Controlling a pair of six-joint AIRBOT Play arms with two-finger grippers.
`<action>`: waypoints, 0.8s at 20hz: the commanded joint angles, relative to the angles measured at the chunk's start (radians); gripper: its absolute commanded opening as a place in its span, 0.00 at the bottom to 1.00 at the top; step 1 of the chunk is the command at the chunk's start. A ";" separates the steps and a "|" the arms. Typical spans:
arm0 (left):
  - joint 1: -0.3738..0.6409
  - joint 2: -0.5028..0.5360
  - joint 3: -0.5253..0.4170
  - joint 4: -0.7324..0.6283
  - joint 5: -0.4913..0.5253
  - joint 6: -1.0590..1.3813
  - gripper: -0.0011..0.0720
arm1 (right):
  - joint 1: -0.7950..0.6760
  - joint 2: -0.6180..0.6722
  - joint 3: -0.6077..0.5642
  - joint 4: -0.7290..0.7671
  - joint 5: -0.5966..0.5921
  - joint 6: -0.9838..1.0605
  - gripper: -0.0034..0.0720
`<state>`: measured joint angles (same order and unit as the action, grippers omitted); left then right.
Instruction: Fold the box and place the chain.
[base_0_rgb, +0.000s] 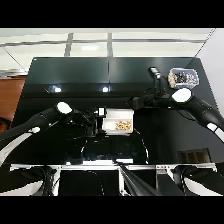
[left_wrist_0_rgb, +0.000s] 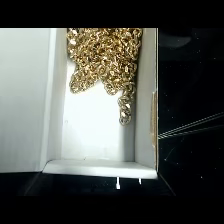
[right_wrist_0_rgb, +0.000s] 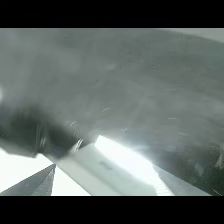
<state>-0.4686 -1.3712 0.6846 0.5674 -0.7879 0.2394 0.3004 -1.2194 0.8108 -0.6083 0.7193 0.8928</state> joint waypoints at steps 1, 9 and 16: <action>0.000 -0.001 0.001 0.000 0.000 0.000 0.51 | 0.024 -0.012 0.053 0.018 0.190 -0.317 0.98; -0.001 -0.001 0.001 0.000 0.000 0.000 0.51 | 0.043 -0.023 0.079 -0.066 0.345 -0.629 0.98; -0.001 -0.001 0.001 0.001 0.000 0.000 0.51 | 0.109 -0.026 0.040 -0.156 0.299 -0.647 0.98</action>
<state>-0.4686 -1.3712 0.6846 0.5674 -0.7879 0.2390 0.3923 -1.2442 0.8650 -0.7338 1.0409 0.2634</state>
